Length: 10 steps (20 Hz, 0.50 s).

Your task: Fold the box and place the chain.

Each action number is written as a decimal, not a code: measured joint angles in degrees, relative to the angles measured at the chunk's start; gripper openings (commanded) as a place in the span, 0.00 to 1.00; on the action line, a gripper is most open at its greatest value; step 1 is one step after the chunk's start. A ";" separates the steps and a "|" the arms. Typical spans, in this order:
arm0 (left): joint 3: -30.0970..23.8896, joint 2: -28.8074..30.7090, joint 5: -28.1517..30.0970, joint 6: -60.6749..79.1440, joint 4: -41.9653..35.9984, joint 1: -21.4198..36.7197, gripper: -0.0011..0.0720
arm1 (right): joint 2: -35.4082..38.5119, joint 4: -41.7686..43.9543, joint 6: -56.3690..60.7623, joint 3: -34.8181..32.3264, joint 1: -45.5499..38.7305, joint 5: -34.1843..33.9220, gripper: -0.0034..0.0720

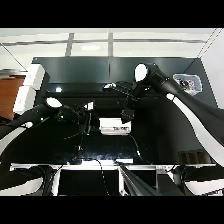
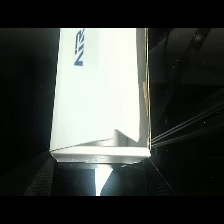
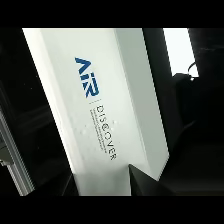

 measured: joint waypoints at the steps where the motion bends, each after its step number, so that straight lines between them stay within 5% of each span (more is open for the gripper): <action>1: 0.00 0.00 0.00 0.00 0.00 0.02 0.65 | 0.02 -0.52 0.00 -0.02 0.35 -0.09 0.53; 10: 0.02 0.00 0.00 -0.02 0.00 0.02 0.65 | 0.07 -2.75 0.63 0.00 1.29 -0.83 0.53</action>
